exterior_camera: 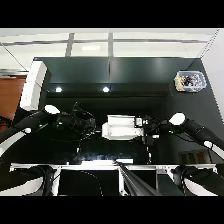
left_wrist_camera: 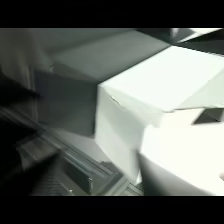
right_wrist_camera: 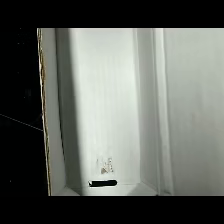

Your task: Fold the box and place the chain.

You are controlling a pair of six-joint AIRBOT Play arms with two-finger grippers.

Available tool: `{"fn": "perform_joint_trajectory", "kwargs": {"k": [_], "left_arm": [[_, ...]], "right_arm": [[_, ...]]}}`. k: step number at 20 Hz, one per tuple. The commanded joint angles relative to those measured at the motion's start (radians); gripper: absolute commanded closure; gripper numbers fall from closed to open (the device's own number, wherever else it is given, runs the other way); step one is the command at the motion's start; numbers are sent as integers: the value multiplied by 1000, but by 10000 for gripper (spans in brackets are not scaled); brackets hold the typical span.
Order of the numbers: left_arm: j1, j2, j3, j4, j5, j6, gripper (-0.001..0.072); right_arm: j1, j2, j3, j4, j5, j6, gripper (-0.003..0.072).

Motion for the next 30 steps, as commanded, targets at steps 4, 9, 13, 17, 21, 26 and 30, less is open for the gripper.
{"fn": "perform_joint_trajectory", "kwargs": {"k": [4,9,13,17,21,26,30], "left_arm": [[-3,30,30,-3,-56,53,49],[-45,30,50,-7,-49,47,50],[-146,30,92,-5,47,1,90],[-204,30,156,137,93,-162,93],[-245,30,200,283,92,-313,165],[-302,30,216,301,134,-378,256],[-360,29,241,460,176,-536,256]], "right_arm": [[0,1,0,0,0,0,485],[0,1,0,0,0,0,486],[0,1,0,0,-3,0,485],[0,1,0,0,-3,0,486],[0,1,0,0,-3,0,485],[0,1,0,0,-3,0,485],[0,1,0,0,-3,0,485]]}}
